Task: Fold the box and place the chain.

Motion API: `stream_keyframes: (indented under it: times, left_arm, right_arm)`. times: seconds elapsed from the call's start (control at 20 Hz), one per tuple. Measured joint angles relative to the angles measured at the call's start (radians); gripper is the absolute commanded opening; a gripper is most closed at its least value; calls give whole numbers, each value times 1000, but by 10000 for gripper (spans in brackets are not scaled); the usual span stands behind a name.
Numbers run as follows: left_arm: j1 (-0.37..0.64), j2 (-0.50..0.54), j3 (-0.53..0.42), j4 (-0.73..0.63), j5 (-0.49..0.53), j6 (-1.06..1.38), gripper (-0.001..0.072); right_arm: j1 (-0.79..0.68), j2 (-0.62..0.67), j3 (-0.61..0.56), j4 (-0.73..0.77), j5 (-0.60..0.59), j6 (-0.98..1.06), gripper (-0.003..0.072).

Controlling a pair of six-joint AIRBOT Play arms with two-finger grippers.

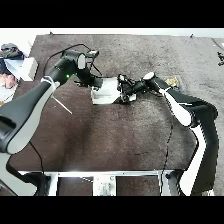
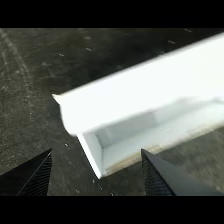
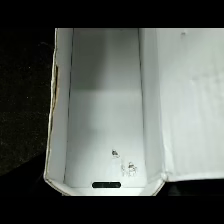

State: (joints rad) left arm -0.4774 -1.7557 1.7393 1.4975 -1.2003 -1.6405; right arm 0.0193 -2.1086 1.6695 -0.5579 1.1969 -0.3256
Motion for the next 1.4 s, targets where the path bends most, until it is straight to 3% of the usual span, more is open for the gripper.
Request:
stream_keyframes:
  times: [0.2,0.3,0.5,0.7,0.95,1.0,1.15,1.25,1.4]
  left_arm:
    - [48,140,-155,-84,118,126,602]
    - [107,210,-264,-217,199,258,681]
    - [246,266,-450,-558,265,653,679]
    - [329,282,-554,-737,330,934,680]
    - [356,272,-585,-857,414,1088,678]
    - [359,258,-583,-880,423,1128,652]
    - [360,172,-524,-919,418,1217,650]
    - [373,91,-450,-933,379,1275,652]
    - [432,-19,-345,-969,219,1419,651]
  right_arm:
    - [0,0,0,0,0,0,373]
    - [0,0,0,0,0,0,373]
    - [0,0,0,0,0,0,373]
    - [0,0,0,0,0,1,373]
    - [0,0,0,1,0,1,373]
    - [0,0,0,0,0,1,373]
    - [0,0,0,1,0,1,373]
    - [0,0,0,1,0,1,373]
    - [0,0,0,1,0,1,373]
